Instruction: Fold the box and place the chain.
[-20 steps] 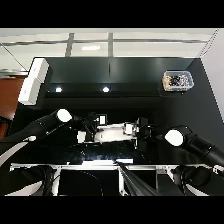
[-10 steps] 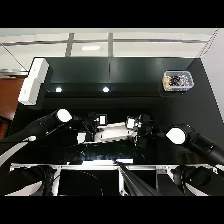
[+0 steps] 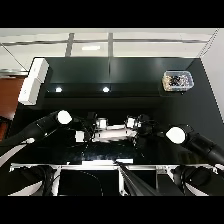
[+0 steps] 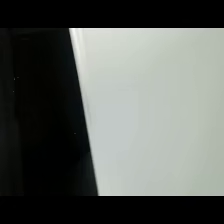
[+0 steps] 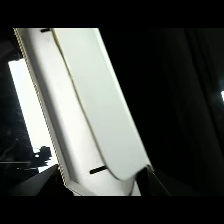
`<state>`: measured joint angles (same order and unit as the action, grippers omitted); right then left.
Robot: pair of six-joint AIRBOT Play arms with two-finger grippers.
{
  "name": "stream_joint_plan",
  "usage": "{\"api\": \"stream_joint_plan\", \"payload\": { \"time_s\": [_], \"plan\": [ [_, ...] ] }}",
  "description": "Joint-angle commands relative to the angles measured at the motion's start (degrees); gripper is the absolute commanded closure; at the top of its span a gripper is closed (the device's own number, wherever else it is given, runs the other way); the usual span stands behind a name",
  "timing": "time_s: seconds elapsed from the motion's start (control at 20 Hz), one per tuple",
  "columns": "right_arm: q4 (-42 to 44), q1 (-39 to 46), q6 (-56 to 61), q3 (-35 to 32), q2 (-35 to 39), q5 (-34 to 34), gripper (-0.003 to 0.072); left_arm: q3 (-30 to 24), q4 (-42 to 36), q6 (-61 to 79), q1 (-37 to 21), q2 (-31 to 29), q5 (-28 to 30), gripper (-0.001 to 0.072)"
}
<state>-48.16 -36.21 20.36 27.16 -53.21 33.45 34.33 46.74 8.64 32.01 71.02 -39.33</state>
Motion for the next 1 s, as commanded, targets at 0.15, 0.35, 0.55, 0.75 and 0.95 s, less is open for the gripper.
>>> {"api": "stream_joint_plan", "payload": {
  "time_s": [0.15,0.35,0.55,0.75,0.95],
  "plan": [
    [6.84,0.13,-9.75,0.02,-3.21,-0.52,0.0053,0.04,0.57,-0.07,0.04,-0.11,0.13,0.0681],
    [9.99,0.15,-17.00,0.02,-4.35,1.84,0.0053,0.04,0.57,-0.07,0.04,-0.11,0.15,0.0680],
    [10.27,0.15,-20.59,0.02,-7.17,2.54,0.0053,0.04,0.57,-0.11,0.04,-0.11,0.13,0.0680],
    [14.36,0.15,-24.85,-0.09,-9.62,3.63,0.0053,0.04,0.55,-1.62,0.02,-0.11,0.11,0.0680],
    [16.87,4.07,-27.98,-0.09,-11.45,4.11,0.0054,0.04,0.55,-1.60,0.02,-0.11,0.11,0.0680]
  ]
}}
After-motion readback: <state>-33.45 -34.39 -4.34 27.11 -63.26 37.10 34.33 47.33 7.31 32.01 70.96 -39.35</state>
